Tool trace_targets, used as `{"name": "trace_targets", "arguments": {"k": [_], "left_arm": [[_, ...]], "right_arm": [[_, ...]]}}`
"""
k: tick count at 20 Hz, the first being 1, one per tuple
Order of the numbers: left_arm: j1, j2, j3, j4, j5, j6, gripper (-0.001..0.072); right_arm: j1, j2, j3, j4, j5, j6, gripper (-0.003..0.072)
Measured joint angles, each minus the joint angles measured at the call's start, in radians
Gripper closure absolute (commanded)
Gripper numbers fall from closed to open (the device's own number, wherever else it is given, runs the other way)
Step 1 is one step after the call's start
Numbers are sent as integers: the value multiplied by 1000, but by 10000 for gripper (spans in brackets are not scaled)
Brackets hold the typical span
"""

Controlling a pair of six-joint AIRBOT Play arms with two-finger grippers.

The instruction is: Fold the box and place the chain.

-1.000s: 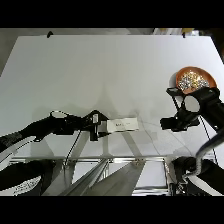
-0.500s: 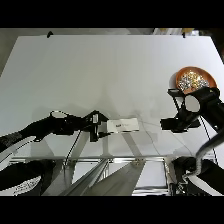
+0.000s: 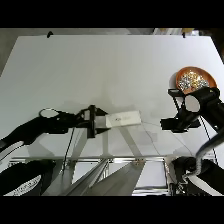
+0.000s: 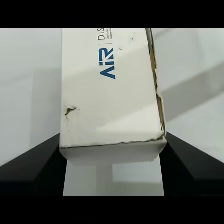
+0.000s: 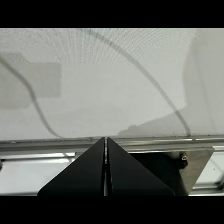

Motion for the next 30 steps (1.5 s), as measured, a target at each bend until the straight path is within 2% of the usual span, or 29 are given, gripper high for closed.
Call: {"name": "trace_targets", "arguments": {"k": [5, 9, 12, 17, 23, 24, 25, 26, 27, 30], "left_arm": [[217, 236, 0, 114, 171, -228, 509], [434, 313, -4, 343, 286, -548, 509], [542, 302, -19, 541, 323, -813, 508], [642, 220, -38, 808, 312, -1174, 507], [689, 140, -42, 946, 293, -1381, 498], [691, 133, -42, 956, 292, -1393, 469], [692, 127, -42, 963, 290, -1402, 344], [694, 122, -42, 969, 286, -1410, 181], [695, 119, -42, 972, 284, -1416, 141], [695, 112, -42, 979, 277, -1424, 137]], "right_arm": [[0, 0, 0, 0, 0, 0, 669], [0, 0, 0, 0, 0, 0, 669], [0, 0, 0, 0, 0, 0, 669], [0, 0, 0, 0, 0, 0, 669], [0, 0, 0, 1, 0, 0, 669], [0, 0, 0, 0, 0, 0, 669], [0, 0, 0, 0, 0, 0, 669], [0, 0, 0, 0, 0, 0, 669], [0, 0, 0, 1, 0, 0, 669], [0, 0, 0, 1, 0, 0, 669]]}}
